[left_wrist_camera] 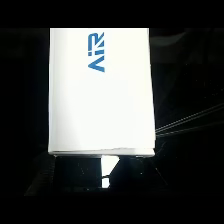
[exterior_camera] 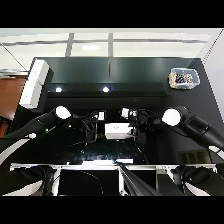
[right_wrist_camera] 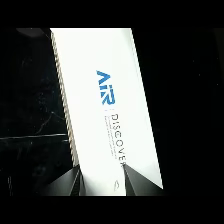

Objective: Fold the box and place the chain.

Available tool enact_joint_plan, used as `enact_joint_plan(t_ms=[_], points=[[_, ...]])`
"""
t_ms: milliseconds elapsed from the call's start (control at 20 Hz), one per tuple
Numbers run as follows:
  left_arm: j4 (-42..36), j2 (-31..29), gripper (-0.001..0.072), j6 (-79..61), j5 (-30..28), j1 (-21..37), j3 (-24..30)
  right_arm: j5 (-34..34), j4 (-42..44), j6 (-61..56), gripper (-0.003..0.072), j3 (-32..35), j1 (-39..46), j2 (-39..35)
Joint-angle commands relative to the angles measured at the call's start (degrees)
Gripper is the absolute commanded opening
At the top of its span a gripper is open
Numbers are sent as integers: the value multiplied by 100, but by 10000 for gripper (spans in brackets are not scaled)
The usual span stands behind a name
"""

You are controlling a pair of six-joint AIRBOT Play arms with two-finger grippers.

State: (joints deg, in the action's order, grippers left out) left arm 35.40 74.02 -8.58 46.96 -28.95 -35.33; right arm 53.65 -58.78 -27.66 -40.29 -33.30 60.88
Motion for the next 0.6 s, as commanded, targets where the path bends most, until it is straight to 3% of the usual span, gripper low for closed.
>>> enact_joint_plan(t_ms=[0,50,100,150,200,550], points=[[0,4,375,0,-4,-2,4,-37,-4,-4,326,2,-2,0],[0,4,375,0,-4,-2,4,-39,0,-4,327,2,-2,0],[0,4,375,0,-4,-2,4,-42,2,-7,395,2,-2,0],[0,4,375,0,-2,-2,4,-66,11,-20,517,0,-2,-2],[0,4,375,0,-4,-2,4,-87,31,-50,543,0,-2,-2],[-2,4,375,2,0,-2,4,59,48,-608,543,-184,57,-238]])
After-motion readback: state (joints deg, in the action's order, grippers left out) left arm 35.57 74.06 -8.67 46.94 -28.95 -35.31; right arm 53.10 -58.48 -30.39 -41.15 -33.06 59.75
